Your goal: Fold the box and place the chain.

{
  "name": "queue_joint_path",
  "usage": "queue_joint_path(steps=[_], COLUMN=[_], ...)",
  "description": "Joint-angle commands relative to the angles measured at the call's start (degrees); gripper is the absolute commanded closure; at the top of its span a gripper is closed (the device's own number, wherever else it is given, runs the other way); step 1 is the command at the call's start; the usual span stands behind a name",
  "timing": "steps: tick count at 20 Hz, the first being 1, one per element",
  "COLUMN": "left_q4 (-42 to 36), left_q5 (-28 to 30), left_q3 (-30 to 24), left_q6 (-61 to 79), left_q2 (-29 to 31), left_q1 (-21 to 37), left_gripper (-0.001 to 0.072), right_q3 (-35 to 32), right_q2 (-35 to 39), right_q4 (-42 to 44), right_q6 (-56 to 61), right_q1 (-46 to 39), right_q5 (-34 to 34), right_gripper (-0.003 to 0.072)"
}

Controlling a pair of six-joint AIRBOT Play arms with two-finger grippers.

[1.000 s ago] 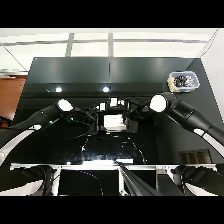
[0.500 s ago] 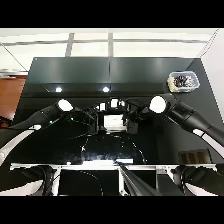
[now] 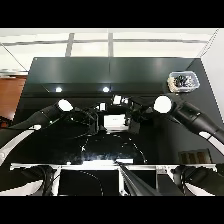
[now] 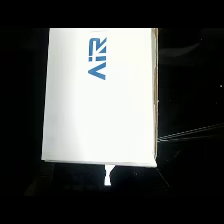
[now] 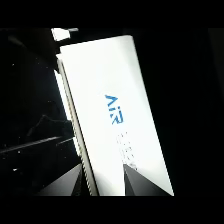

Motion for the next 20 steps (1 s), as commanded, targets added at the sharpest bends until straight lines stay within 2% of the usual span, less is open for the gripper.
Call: queue_joint_path(steps=[1,2,3,4,6,8,10,14,20], left_q4=[0.02,0.02,0.02,0.02,0.02,0.02,0.02,0.02,0.02], left_q5=[0.04,0.07,0.04,0.02,0.02,0.04,0.07,0.11,0.15], left_q3=[0.00,0.00,0.00,0.00,0.00,0.00,0.00,0.00,0.00], left_q6=[0.09,0.09,0.09,0.09,0.09,0.09,0.09,0.09,0.09], left_q2=[-0.02,-0.02,-0.02,-0.02,-0.02,-0.02,-0.02,-0.02,-0.02], left_q1=[0.02,0.02,0.02,0.02,0.02,0.02,0.02,0.02,0.02], left_gripper=[0.0363,0.0363,0.0363,0.0363,0.0363,0.0363,0.0363,0.0363,0.0363], right_q3=[-0.07,-0.33,-0.66,-1.05,-1.90,-2.36,-2.36,-2.34,-2.34], right_q2=[1.99,1.92,1.92,1.92,1.57,-1.20,-5.60,-14.56,-18.84], right_q4=[0.92,1.31,1.75,3.41,13.55,26.14,34.01,37.62,36.65], right_q6=[12.04,15.54,18.93,23.74,28.79,27.50,24.41,24.26,24.28], right_q1=[-3.02,-4.26,-5.55,-7.21,-12.48,-17.46,-18.71,-16.81,-15.96], right_q5=[4.15,4.68,3.72,1.75,-0.35,4.35,10.95,15.43,11.15], right_gripper=[0.0404,0.0612,0.0672,0.0673,0.0681,0.0681,0.0681,0.0680,0.0677])
